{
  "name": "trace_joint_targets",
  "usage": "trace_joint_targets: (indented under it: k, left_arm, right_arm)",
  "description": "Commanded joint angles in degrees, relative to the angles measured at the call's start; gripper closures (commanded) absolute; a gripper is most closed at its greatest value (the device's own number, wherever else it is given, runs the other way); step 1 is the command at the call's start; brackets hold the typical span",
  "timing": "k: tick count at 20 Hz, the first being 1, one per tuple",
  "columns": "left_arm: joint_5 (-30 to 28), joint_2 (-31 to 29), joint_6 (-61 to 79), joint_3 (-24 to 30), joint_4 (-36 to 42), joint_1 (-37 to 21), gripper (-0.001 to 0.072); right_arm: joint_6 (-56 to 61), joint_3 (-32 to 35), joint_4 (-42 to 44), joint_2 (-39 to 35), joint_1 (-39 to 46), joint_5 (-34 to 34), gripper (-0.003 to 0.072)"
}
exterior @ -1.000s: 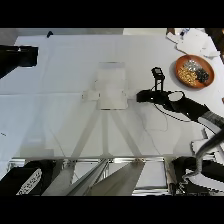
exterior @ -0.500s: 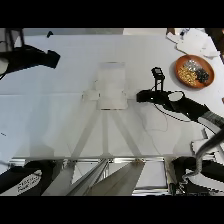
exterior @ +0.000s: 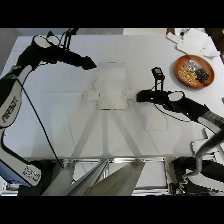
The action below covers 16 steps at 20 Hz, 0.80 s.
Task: Fold the box and place the chain.
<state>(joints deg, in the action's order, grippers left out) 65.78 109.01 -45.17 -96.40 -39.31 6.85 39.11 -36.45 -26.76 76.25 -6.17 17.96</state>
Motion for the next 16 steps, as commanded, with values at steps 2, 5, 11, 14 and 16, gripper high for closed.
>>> trace_joint_targets:
  k: [2,5,11,14,16]
  left_arm:
    - [4.68,7.65,3.1,-5.27,4.85,1.36,0.0018]
    - [4.39,8.02,5.14,-5.27,4.68,3.15,0.0018]
    - [13.0,8.07,9.14,-5.27,4.61,6.27,0.0163]
    - [17.9,8.07,13.35,-5.27,3.28,6.95,0.0165]
    - [19.52,8.04,14.34,-5.27,0.5,7.06,0.0222]
  right_arm:
    - [0.0,0.02,0.02,0.0,-0.07,0.02,0.0676]
    - [0.0,0.02,0.02,0.0,-0.07,0.0,0.0676]
    - [0.0,0.02,0.02,0.0,-0.07,0.0,0.0676]
    - [0.0,0.02,0.02,0.0,-0.07,0.0,0.0676]
    - [0.0,0.02,0.02,0.0,-0.07,0.0,0.0676]
